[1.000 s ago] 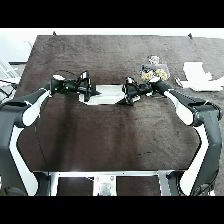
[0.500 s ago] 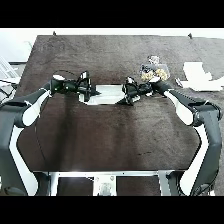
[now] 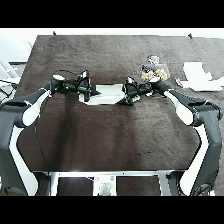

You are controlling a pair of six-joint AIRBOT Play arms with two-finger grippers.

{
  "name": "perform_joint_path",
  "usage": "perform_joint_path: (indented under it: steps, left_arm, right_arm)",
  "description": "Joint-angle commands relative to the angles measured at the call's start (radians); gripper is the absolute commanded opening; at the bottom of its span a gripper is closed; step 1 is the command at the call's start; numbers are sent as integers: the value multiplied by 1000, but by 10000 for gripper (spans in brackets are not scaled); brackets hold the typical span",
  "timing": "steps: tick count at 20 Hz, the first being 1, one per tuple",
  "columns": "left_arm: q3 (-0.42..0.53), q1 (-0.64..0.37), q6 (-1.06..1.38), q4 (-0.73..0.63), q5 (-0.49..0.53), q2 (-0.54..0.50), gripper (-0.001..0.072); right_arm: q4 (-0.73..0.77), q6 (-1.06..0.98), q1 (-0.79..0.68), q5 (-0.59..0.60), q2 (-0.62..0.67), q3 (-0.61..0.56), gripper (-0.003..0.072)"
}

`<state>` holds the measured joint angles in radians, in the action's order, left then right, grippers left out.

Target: Fold the box and place the chain.

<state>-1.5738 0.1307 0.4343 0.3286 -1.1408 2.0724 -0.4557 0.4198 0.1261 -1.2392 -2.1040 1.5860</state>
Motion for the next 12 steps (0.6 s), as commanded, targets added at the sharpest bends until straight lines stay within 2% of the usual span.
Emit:
perform_joint_path:
  steps: [1, 8, 9, 10, 11, 12]
  left_arm:
    - [0, -1, -41, -11, 3, -1, 21]
    - [0, -1, -40, -19, 4, -1, 23]
    - [0, -1, -40, -20, 4, -2, 127]
    - [0, -1, -40, -24, -1, -3, 339]
    - [0, -1, -40, -25, -3, -6, 359]
    - [-2, -1, -41, -27, -4, -7, 346]
  right_arm:
    - [0, 0, 0, 0, 0, 1, 591]
    - [0, 0, 0, 0, 0, 1, 591]
    - [0, 0, 0, 0, 0, 1, 591]
    - [0, 0, 0, 0, 0, 1, 591]
    - [0, 0, 0, 0, 0, 1, 591]
    - [0, 0, 0, 0, 0, 1, 590]
